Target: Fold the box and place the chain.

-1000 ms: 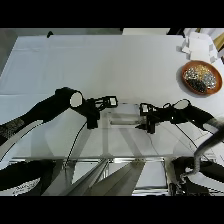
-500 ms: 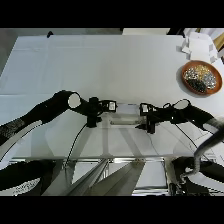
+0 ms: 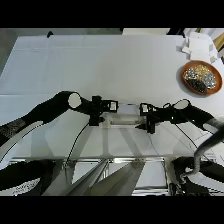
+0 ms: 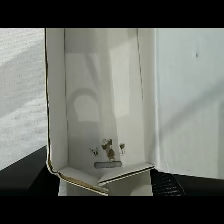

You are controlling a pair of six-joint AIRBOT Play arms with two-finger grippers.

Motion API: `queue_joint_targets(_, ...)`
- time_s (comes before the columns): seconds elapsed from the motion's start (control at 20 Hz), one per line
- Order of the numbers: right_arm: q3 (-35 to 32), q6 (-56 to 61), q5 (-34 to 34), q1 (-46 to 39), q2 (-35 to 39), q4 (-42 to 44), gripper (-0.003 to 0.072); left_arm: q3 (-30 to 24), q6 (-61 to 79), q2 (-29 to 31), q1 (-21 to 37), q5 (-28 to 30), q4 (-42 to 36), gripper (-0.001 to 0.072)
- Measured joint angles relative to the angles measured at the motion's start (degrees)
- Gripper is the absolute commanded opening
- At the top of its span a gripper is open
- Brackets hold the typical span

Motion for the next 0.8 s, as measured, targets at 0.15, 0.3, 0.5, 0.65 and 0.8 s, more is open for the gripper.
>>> queue_joint_targets(0.15,0.0,0.0,-0.02,0.0,0.0,0.02,0.0399,-0.02,0.24,-0.42,-0.39,-1.4,-0.11,0.0409)
queue_joint_targets(0.3,0.0,0.0,-0.02,0.0,0.0,0.0,0.0399,-0.02,0.37,-1.03,-0.9,-2.95,-0.24,0.033)
queue_joint_targets(0.5,0.0,0.0,0.0,0.0,0.0,0.0,0.0399,-0.02,1.44,-1.73,-1.6,-3.69,-0.46,0.0329)
queue_joint_targets(0.65,0.0,0.0,0.0,0.0,0.0,0.02,0.0399,-0.02,2.14,-1.97,-2.05,-3.54,-1.22,0.0289)
queue_joint_targets(0.8,0.0,0.0,0.0,0.0,0.0,0.02,0.0399,-0.02,2.54,-2.03,-2.58,-2.34,-1.77,0.0247)
